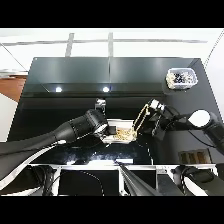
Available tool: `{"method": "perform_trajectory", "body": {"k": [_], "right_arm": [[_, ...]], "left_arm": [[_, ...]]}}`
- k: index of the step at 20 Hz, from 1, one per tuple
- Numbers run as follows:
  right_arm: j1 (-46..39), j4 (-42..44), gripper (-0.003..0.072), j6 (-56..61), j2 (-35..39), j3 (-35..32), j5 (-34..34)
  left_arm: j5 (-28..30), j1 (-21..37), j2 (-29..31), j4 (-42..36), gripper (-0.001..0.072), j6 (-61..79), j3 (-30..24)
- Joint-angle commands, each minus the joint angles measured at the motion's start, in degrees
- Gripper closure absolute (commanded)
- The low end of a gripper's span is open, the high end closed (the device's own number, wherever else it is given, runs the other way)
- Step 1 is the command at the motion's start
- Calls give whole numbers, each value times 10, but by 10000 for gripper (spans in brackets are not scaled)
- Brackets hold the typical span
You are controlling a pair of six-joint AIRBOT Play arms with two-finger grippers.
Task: Fold the box and place the chain.
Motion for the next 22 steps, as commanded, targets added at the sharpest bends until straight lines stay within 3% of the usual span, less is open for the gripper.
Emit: {"method": "perform_trajectory", "body": {"k": [1,9,17,22], "right_arm": [[47,2,-25,-45,-2,-27,-13],[114,29,-25,-67,-2,-71,-120],[114,116,-19,-140,-35,-71,-140],[114,129,-18,-155,-64,-71,-148]], "left_arm": [[2,2,0,9,676,0,0],[1,2,0,11,676,0,0],[1,2,0,11,676,0,0],[0,2,0,11,676,0,0]]}}
